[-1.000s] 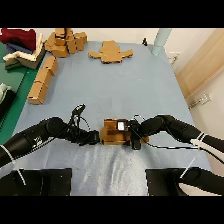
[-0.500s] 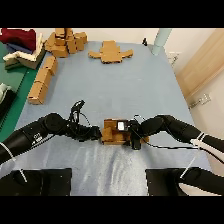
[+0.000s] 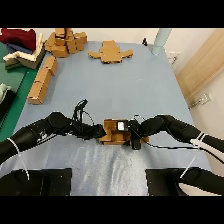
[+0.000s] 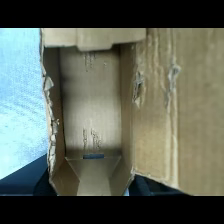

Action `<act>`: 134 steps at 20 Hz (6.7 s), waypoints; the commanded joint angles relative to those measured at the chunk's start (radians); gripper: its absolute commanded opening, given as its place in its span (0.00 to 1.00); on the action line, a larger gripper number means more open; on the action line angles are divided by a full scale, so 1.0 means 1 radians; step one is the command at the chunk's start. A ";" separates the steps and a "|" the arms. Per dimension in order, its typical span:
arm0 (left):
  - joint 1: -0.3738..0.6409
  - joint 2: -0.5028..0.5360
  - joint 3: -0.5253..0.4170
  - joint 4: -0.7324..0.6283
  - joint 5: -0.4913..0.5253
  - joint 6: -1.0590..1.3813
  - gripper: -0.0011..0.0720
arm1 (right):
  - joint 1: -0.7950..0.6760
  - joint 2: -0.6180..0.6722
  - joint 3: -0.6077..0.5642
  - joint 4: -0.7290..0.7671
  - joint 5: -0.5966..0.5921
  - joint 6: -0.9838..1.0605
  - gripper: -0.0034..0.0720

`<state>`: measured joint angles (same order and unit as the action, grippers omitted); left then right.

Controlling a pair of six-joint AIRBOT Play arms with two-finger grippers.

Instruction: Fold the box.

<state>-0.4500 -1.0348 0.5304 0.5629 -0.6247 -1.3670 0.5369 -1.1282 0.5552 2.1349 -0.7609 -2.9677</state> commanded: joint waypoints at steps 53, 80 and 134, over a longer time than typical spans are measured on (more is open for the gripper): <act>-0.403 -0.443 0.542 0.911 -0.386 -0.985 0.73 | 0.000 0.000 0.000 0.000 0.000 0.000 0.75; -0.036 -0.337 0.608 0.533 -0.651 -0.556 0.92 | 0.000 0.001 0.000 0.000 0.000 0.000 0.75; 0.074 -0.207 0.035 -0.055 -0.093 1.749 0.96 | 0.000 0.000 0.000 0.000 0.000 0.000 0.75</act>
<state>-0.3820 -1.2411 0.5663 0.4549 -0.7109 0.4534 0.5369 -1.1282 0.5552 2.1349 -0.7609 -2.9677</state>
